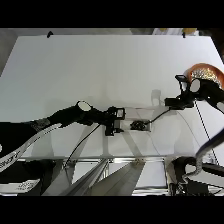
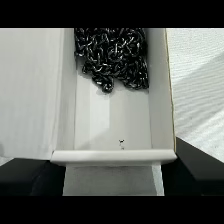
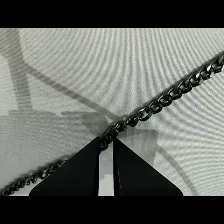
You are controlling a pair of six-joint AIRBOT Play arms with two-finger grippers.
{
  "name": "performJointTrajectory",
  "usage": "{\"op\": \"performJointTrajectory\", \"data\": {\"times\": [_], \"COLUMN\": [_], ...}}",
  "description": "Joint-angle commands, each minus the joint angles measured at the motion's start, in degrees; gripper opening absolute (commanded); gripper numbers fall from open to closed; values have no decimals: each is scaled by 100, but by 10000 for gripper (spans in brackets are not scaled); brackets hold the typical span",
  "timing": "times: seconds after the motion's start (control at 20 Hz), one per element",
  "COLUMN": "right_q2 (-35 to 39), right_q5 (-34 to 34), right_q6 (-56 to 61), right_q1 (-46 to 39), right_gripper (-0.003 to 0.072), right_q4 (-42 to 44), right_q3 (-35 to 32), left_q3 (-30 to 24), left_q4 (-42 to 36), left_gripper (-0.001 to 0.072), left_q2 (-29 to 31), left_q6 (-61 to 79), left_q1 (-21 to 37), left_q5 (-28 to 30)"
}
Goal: Fold the box and place the chain.
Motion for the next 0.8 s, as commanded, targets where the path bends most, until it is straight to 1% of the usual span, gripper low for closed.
{"op": "performJointTrajectory", "data": {"times": [0.0,0.1,0.2,0.4,0.6,0.75], "right_q2": [120,535,1095,2251,3263,3882], "right_q5": [7,63,302,1117,2020,2345], "right_q6": [15,-42,-50,-83,-87,-87], "right_q1": [28,133,273,710,1342,1753], "right_gripper": [18,18,18,18,18,18], "right_q4": [31,26,28,39,72,437], "right_q3": [-7,-7,-7,-7,-7,-9], "left_q3": [4,4,4,4,4,4], "left_q4": [2,2,4,2,2,2], "left_gripper": [233,233,233,233,233,233], "left_q2": [-2,-2,-2,-2,-2,-2], "left_q6": [0,2,0,0,0,2], "left_q1": [0,0,0,0,0,0], "left_q5": [2,2,2,2,-2,0]}}
